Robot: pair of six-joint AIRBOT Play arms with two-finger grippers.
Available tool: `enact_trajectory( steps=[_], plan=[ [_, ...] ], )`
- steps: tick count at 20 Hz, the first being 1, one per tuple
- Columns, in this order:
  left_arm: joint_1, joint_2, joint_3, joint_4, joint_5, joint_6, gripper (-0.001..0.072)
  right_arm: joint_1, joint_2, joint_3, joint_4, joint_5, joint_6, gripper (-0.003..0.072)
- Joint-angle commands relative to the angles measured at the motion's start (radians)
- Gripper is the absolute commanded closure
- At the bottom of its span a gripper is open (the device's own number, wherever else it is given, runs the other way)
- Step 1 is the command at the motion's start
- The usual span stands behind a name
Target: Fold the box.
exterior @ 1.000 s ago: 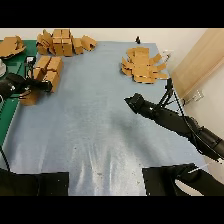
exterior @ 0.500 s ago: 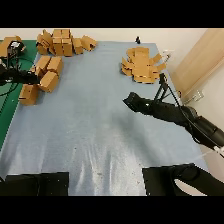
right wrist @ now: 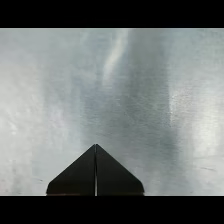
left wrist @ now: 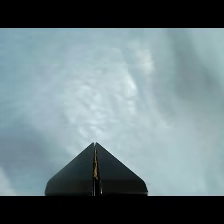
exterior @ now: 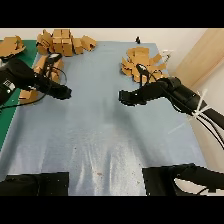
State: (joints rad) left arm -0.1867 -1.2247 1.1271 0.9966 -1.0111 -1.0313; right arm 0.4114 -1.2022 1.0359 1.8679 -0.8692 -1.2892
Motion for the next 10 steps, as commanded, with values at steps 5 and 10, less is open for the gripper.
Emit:
enact_trajectory(
  steps=[5,10],
  plan=[
    [-0.157,0.021,-0.036,0.006,-0.019,-0.095,0.0699,0.0,-0.074,0.035,0.032,-0.068,-0.055,0.0681],
    [-0.156,0.021,-0.036,0.006,-0.011,-0.092,0.0699,0.0,-0.074,0.035,0.031,-0.08,-0.055,0.0681]
  ],
)
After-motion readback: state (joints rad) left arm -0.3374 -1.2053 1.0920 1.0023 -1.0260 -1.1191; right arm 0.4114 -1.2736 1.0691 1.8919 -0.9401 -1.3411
